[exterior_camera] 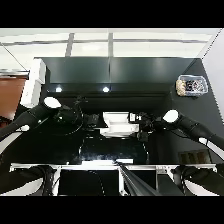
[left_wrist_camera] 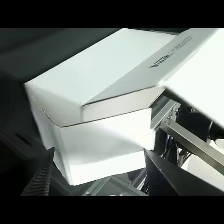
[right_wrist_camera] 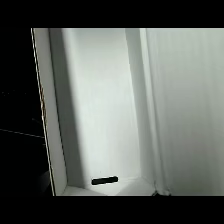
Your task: Fold the box and place the chain.
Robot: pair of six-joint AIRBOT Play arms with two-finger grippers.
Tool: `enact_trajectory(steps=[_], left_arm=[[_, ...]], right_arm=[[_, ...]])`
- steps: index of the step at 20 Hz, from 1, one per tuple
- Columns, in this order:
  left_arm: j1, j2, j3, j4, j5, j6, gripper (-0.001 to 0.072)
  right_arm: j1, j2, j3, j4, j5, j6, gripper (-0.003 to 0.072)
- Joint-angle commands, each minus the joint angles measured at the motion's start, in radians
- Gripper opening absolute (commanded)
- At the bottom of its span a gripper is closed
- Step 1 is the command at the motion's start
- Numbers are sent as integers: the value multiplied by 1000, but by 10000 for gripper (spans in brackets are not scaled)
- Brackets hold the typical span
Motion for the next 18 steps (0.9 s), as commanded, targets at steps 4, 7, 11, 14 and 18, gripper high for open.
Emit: enact_trajectory(steps=[4,7,11,14,18], left_arm=[[-59,0,39,124,65,-171,572],[-81,-1,61,171,96,-210,554],[-135,-3,90,224,154,-269,554],[-160,-3,103,262,166,-309,554],[-182,-3,115,312,174,-362,554]], right_arm=[[0,0,1,0,0,0,404],[0,0,1,0,-1,0,404],[0,0,1,0,-2,0,404],[0,0,1,0,-3,0,404],[0,0,1,0,-3,0,404]])
